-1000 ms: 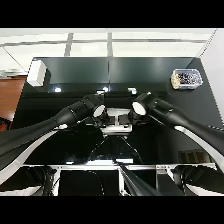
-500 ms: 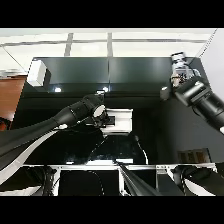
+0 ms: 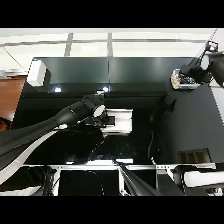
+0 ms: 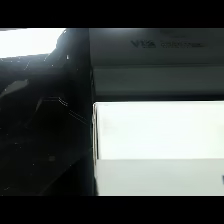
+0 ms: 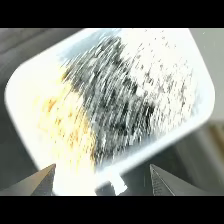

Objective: Fold the box and place the chain.

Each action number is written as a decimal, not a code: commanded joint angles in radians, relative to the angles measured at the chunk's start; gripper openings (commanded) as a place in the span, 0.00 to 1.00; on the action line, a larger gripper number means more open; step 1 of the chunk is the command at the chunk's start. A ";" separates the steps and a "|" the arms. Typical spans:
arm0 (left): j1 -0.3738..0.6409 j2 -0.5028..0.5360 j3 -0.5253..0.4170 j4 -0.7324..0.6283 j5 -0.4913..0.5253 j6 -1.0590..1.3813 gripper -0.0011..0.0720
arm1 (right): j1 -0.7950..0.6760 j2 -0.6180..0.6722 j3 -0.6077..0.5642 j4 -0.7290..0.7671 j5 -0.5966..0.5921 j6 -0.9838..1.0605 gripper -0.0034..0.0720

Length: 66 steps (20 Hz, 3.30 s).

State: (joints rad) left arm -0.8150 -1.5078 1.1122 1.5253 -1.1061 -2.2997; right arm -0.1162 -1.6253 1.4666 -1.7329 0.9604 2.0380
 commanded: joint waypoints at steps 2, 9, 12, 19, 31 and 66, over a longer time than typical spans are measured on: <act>0.000 0.000 0.000 0.000 0.002 0.000 0.05 | -0.078 -0.244 0.286 0.151 0.101 -0.061 0.98; 0.000 0.000 0.000 0.000 0.002 0.000 0.05 | -0.090 -0.363 0.340 0.136 0.091 -0.060 0.67; 0.000 0.000 0.000 0.000 0.002 0.000 0.05 | -0.090 -0.363 0.343 0.142 0.096 -0.091 0.18; 0.000 0.000 0.000 0.000 0.005 0.000 0.05 | -0.087 -0.141 0.422 0.161 0.231 -0.357 0.06; 0.000 0.000 0.000 0.000 0.005 0.000 0.05 | -0.008 0.506 0.360 0.330 0.368 -0.475 0.06; 0.000 0.000 0.000 0.000 0.006 0.000 0.05 | 0.642 0.557 -0.594 0.843 -0.033 -0.452 0.15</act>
State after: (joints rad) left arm -0.8150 -1.5078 1.1122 1.5249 -1.1004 -2.3005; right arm 0.5163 -1.0676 0.8825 -0.8970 0.9432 1.5845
